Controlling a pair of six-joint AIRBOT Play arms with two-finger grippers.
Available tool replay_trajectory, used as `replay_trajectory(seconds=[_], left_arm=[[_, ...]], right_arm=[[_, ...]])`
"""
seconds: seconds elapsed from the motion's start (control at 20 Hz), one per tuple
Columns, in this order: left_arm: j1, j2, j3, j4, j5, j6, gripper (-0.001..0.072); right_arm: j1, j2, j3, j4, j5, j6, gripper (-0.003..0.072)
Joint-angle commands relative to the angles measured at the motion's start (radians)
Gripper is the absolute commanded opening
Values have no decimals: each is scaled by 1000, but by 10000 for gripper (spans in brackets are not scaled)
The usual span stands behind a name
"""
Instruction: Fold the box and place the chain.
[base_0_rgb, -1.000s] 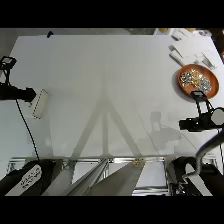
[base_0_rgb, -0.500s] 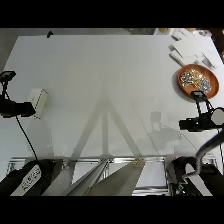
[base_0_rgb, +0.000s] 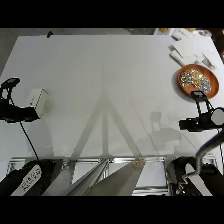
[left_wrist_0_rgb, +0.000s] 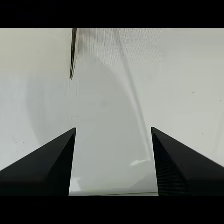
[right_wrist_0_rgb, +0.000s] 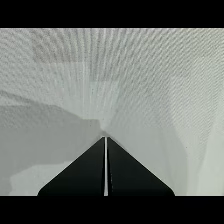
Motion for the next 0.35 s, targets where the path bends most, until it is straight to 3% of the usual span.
replay_trajectory(seconds=[0.0,0.3], left_arm=[[0,0,-2,1,54,0,511],[0,0,-2,7,175,33,511]], right_arm=[[-1,1,0,0,0,0,14],[-1,1,0,0,0,0,14]])
